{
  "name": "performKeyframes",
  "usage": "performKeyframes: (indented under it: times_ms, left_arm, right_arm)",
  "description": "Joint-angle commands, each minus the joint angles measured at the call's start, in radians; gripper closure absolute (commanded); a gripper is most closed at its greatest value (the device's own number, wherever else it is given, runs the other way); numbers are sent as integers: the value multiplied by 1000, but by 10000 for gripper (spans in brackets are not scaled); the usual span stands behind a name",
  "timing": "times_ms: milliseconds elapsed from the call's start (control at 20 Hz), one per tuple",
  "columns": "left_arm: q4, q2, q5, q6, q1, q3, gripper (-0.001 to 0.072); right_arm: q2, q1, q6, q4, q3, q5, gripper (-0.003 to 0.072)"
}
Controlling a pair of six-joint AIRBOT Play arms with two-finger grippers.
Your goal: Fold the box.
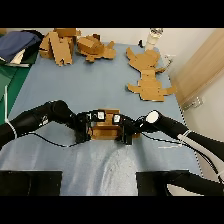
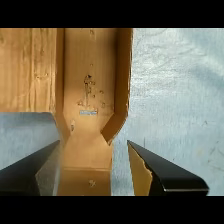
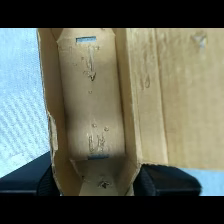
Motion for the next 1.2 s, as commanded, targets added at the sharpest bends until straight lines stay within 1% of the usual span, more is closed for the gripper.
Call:
performKeyframes:
  times_ms: [0, 100, 150, 200, 500, 550, 600, 650, 950, 1150]
  left_arm:
    - [-42, -18, 32, 0, -15, -1, 76]
    - [-47, -18, 48, 0, -20, -1, 86]
    - [-48, -18, 56, 0, -20, -1, 255]
    - [-47, -18, 59, 1, -20, -1, 365]
    - [-47, -18, 64, 4, -21, -1, 368]
    - [-47, -18, 68, 3, -21, -1, 394]
    - [-47, -18, 68, 4, -21, -1, 586]
    - [-48, -18, 69, 5, -21, -1, 617]
    - [-56, -18, 69, 4, -21, -1, 618]
    - [-117, -18, 79, 24, -21, -1, 618]
  right_arm:
    - [0, 0, 0, 1, 0, 1, 143]
    - [0, 0, 0, 0, 0, 1, 144]
    - [0, 0, 0, 0, 0, 1, 144]
    - [0, 0, 0, 0, 0, 1, 144]
    - [0, 0, 0, 0, 0, 1, 143]
    - [0, 0, 0, 0, 0, 1, 144]
    - [0, 0, 0, 0, 0, 1, 144]
    - [0, 0, 0, 0, 0, 1, 143]
    - [0, 0, 0, 0, 0, 1, 143]
    - [0, 0, 0, 0, 0, 1, 143]
